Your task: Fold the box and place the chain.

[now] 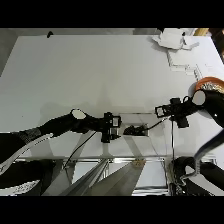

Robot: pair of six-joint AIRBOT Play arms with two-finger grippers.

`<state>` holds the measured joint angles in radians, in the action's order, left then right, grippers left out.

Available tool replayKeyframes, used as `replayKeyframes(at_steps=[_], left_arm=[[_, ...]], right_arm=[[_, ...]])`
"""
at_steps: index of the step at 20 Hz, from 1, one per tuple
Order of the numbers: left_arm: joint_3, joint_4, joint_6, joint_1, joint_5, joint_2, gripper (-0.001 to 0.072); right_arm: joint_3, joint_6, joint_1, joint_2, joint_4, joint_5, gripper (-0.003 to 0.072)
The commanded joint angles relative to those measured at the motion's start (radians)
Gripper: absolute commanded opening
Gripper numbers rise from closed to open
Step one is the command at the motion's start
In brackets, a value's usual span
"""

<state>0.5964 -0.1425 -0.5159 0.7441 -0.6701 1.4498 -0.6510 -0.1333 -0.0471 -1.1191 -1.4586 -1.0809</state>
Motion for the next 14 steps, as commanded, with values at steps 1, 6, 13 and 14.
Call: replayKeyframes(at_steps=[1, 6, 13, 14], left_arm=[[0.000, 0.000, 0.000, 0.000, 0.000, -0.001, 0.0276], [0.000, 0.000, 0.000, 0.000, 0.000, -0.001, 0.0276], [0.000, 0.000, 0.000, 0.000, 0.000, -0.001, 0.0276], [0.000, 0.000, 0.000, 0.000, 0.000, -0.001, 0.0276]], right_arm=[[0.003, -0.033, 0.001, -0.069, -0.003, 0.042, 0.0160], [0.003, -0.033, 0.002, -0.107, -0.003, 0.061, 0.0045], [0.003, -0.022, 0.001, -0.081, 0.004, -0.001, 0.0022], [0.003, -0.010, 0.002, -0.049, 0.005, -0.016, 0.0022]])
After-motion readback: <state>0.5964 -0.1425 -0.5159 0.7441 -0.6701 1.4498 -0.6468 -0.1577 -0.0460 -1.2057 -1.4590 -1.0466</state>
